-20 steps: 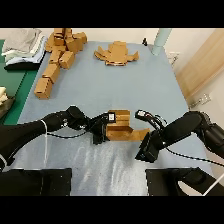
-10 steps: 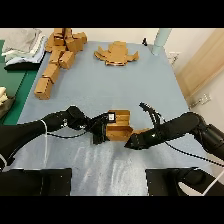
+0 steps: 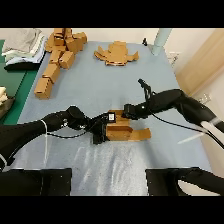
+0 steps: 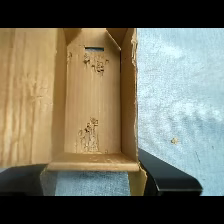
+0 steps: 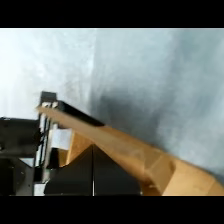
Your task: Fold the box.
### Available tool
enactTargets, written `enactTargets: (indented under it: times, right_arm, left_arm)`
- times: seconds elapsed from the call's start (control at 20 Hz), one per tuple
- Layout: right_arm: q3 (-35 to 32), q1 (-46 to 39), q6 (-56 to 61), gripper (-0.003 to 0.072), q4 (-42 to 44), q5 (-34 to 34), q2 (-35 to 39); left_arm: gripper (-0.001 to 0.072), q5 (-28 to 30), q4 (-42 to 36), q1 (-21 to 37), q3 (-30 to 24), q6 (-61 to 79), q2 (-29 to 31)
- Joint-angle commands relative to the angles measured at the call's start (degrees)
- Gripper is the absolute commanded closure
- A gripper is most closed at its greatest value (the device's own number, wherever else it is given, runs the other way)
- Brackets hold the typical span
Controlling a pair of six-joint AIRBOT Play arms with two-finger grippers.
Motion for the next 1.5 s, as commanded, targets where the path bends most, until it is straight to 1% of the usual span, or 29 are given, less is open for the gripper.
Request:
enactTargets:
  times: [0.0, 0.1, 0.2, 0.6, 0.85, 1.0, 1.15, 1.3, 1.45]
  right_arm:
    - [3.54, -1.25, -9.66, 0.0684, -0.15, -1.38, -9.68]
    - [3.52, -0.61, -12.96, 0.0685, -0.11, -1.42, -13.22]
    - [3.52, -0.11, -15.39, 0.0684, 0.15, -1.38, -15.04]
    - [3.56, -0.11, -16.87, 0.0684, 0.31, -1.86, -14.88]
    - [3.58, -0.11, -17.27, 0.0685, 0.33, -1.86, -13.18]
    - [3.58, -0.15, -18.93, 0.0685, 0.31, -1.88, -9.03]
    - [3.56, -0.15, -20.74, 0.0685, -1.68, -2.43, -1.81]
    - [3.02, -0.13, -20.68, 0.0685, -4.42, -6.49, 5.4]
    - [-1.86, -0.11, -22.16, 0.0685, -4.44, -10.25, 13.97]
  left_arm:
    - [0.0187, 0.0, 0.0, 0.0, 0.02, 0.0, 0.0]
    - [0.0186, 0.0, 0.0, 0.0, 0.02, 0.0, 0.0]
    - [0.0186, 0.0, 0.0, 0.0, 0.02, 0.0, 0.0]
    - [0.0186, 0.0, 0.0, 0.0, 0.02, 0.02, 0.0]
    - [0.0186, 0.0, 0.0, 0.0, 0.02, 0.0, 0.0]
    - [0.0186, 0.0, 0.0, 0.0, 0.02, 0.0, 0.0]
    - [0.0186, 0.0, 0.02, 0.0, 0.02, 0.0, 0.0]
    - [0.0186, 0.0, 0.0, 0.0, 0.02, 0.0, 0.0]
    - [0.0187, 0.0, 0.0, 0.0, 0.02, 0.02, 0.0]
